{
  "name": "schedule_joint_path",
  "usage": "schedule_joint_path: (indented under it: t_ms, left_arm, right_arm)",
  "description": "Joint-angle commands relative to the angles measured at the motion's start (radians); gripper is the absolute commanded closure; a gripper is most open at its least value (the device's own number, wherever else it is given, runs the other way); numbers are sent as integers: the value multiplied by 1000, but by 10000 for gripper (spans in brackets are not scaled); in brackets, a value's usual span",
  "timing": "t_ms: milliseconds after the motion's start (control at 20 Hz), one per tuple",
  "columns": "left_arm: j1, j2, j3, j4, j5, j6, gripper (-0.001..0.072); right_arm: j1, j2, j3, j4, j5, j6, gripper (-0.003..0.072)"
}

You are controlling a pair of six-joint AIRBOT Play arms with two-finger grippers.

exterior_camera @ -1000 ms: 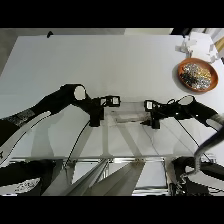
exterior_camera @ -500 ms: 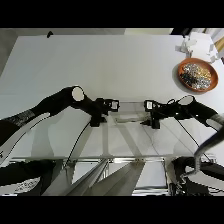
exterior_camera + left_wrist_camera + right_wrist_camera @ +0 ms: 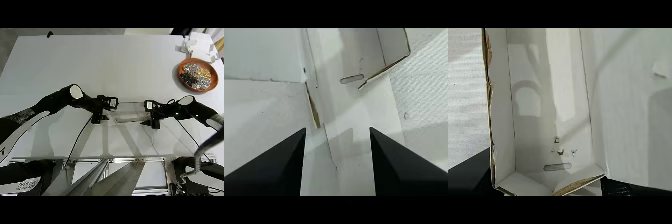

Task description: Fold the box and place the chain.

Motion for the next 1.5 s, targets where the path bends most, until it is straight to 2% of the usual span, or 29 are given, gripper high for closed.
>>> schedule_joint_path:
  t_ms: [0,100,200,350,500,550,600,850,900,950,1000,1200,1450]
  left_arm:
    - [-6,-7,0,-23,13,34,262]
    - [-21,-7,0,-23,23,35,266]
    - [-42,-8,0,-23,23,34,328]
    - [-66,-16,0,-23,22,34,379]
    - [-84,-19,0,-23,55,32,392]
    - [-86,-19,0,-23,69,29,467]
    - [-86,-19,0,-33,72,28,509]
    - [-86,-19,0,-46,79,25,509]
    - [-86,-19,0,-53,79,25,533]
    - [-86,-19,0,-61,79,25,601]
    - [-86,-19,0,-69,78,25,629]
    - [-86,-19,0,-103,64,25,629]
    - [-86,-19,0,-80,63,25,626]
  right_arm:
    - [0,1,0,0,0,0,276]
    - [0,1,0,0,0,0,276]
    - [0,1,0,0,0,0,276]
    - [0,1,0,0,0,0,276]
    - [0,1,0,0,0,0,276]
    - [0,1,0,0,0,0,276]
    - [0,1,0,0,0,0,276]
    - [0,1,0,0,0,0,276]
    - [0,1,0,0,0,0,276]
    - [0,1,0,0,0,0,276]
    - [0,1,0,0,0,0,276]
    - [0,1,0,0,0,0,276]
    - [0,1,0,0,0,0,276]
